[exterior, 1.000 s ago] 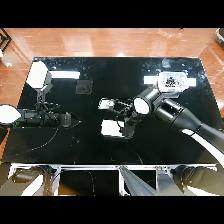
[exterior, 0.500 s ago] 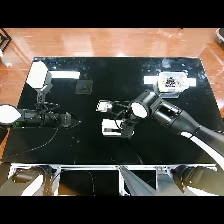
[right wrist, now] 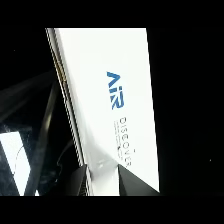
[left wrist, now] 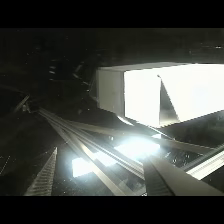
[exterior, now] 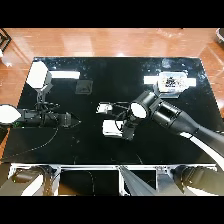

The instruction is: Fold the box and place the chain.

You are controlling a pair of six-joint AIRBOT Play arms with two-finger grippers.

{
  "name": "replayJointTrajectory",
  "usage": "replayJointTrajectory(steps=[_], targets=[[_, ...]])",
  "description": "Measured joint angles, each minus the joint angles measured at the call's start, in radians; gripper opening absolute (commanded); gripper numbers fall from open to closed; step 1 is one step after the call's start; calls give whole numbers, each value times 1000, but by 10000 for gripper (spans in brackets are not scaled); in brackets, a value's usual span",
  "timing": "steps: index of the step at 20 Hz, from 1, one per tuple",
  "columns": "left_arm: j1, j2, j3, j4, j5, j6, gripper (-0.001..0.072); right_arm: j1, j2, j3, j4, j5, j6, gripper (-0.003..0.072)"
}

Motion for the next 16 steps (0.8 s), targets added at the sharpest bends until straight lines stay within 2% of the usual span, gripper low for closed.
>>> replayJointTrajectory(steps=[16], targets=[[0, 0, 0, 0, 0, 0, 621, 7, -2, -38, 50, -52, 5, 249]])
